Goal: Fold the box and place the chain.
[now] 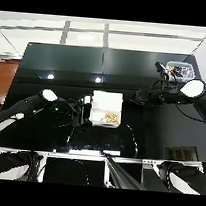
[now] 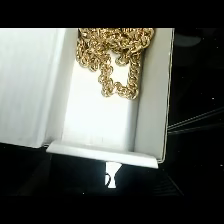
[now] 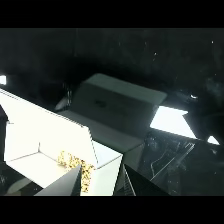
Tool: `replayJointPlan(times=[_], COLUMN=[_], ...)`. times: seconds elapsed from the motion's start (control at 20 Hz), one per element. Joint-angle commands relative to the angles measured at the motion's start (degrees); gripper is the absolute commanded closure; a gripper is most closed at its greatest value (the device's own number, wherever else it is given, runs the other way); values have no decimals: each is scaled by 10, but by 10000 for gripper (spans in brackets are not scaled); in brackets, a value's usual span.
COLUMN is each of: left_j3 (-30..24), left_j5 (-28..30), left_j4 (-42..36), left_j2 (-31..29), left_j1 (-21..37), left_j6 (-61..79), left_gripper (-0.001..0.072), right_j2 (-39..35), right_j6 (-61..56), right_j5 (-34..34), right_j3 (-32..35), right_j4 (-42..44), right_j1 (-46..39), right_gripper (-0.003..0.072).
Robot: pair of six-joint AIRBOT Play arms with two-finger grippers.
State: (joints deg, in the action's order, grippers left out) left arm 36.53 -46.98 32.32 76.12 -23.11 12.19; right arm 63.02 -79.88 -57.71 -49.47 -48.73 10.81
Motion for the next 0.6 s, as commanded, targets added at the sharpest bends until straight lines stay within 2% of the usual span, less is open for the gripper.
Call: replayJointPlan(times=[0.0,0.15,0.2,0.25,0.3,0.35,0.4,0.45,0.55], left_j3=[0,0,0,0,0,0,0,0,0], left_j5=[-1,21,30,35,35,35,35,35,35], left_j4=[0,1,0,0,0,0,0,0,0], left_j2=[0,0,0,0,0,0,0,0,0], left_j1=[-13,-36,-37,-37,-37,-37,-37,-37,-37], left_j6=[11,9,2,-4,-4,-4,-4,-4,-4], left_gripper=[-2,4,32,81,191,289,339,343,343], right_j2=[0,0,0,0,0,0,0,3,26], right_j6=[0,0,0,0,0,0,-1,-1,0], right_j5=[21,39,41,45,52,66,86,112,149], right_j3=[0,0,0,0,0,0,0,0,0], right_j4=[0,0,0,-3,-10,-20,-24,-21,14], right_j1=[0,0,0,0,0,0,0,0,0], right_gripper=[378,378,378,378,377,346,210,111,111])
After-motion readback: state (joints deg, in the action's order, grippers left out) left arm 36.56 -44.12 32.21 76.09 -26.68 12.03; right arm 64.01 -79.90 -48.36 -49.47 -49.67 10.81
